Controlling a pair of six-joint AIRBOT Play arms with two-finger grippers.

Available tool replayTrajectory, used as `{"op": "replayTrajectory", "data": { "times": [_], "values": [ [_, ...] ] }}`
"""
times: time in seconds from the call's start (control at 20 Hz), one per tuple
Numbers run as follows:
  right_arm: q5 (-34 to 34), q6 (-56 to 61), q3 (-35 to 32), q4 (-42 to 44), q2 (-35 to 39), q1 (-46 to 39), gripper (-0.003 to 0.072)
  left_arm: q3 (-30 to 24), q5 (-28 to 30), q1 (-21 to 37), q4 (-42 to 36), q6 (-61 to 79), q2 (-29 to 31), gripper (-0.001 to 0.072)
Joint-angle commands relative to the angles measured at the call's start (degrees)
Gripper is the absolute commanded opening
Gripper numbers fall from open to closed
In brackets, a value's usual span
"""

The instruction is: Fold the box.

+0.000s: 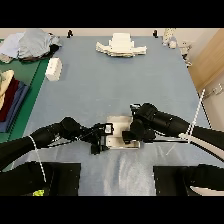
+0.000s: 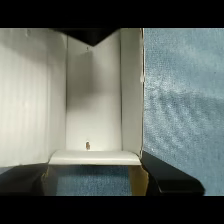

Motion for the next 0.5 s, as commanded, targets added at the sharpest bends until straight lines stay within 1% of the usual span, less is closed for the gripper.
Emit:
{"op": "replayTrajectory", "data": {
  "times": [0.0, 0.15, 0.25, 0.3, 0.35, 0.4, 0.45],
  "values": [
    [-2.10, -2.32, 0.07, 1.81, 0.68, -0.04, 0.0676, 0.04, 0.02, 0.00, -0.02, -0.02, 0.00, 0.0508],
    [-5.40, -4.09, 2.34, 2.36, 4.42, -0.07, 0.0670, 0.04, 0.02, 0.00, -0.02, -0.02, 0.00, 0.0508],
    [-7.89, -4.79, 5.05, -0.24, 8.44, -0.11, 0.0670, 0.04, 0.02, 0.00, -0.02, 0.00, 0.00, 0.0508],
    [-9.35, -4.76, 5.95, -2.67, 10.82, -0.33, 0.0644, 0.04, 0.02, 0.00, -0.02, -0.02, 0.00, 0.0508],
    [-11.06, -4.76, 6.10, -4.70, 12.92, -1.09, 0.0560, 0.04, 0.02, 0.00, -0.02, -0.02, 0.00, 0.0508],
    [-13.09, -4.81, 5.95, -6.62, 14.60, -2.93, 0.0349, 0.04, 0.04, 0.00, -0.02, -0.02, 0.00, 0.0508],
    [-14.40, -5.38, 5.55, -8.07, 15.39, -5.70, 0.0195, 0.04, 0.02, 0.00, -0.02, -0.02, 0.00, 0.0508]
  ]
}}
